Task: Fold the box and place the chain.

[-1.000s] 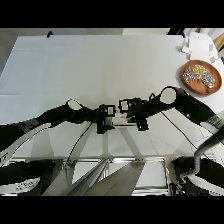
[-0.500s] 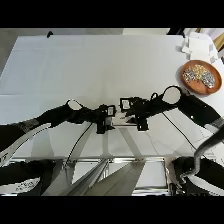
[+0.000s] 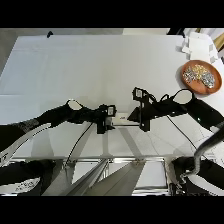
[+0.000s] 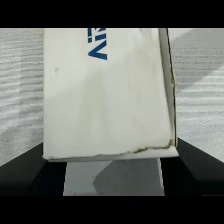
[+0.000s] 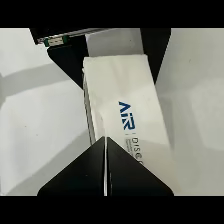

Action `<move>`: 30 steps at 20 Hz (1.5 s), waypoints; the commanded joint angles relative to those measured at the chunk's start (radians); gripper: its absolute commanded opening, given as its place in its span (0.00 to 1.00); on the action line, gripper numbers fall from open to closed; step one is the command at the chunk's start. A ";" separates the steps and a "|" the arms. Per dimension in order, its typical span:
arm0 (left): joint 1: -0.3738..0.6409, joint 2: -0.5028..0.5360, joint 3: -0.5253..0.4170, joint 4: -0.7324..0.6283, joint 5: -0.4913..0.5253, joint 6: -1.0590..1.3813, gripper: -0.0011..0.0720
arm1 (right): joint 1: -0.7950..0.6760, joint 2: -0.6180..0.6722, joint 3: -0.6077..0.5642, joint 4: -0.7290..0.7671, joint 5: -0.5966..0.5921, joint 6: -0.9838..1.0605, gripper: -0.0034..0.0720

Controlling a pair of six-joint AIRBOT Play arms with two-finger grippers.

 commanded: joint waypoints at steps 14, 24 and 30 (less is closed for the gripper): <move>0.001 0.001 0.001 0.000 0.000 0.000 0.38 | 0.027 -0.076 -0.081 0.005 -0.092 0.000 0.06; 0.001 0.000 0.001 0.000 0.000 0.000 0.38 | 0.026 0.055 -0.058 0.042 -0.113 0.036 0.06; 0.001 0.000 0.001 0.000 0.000 0.000 0.38 | 0.026 0.315 0.091 -0.682 -0.069 1.135 0.06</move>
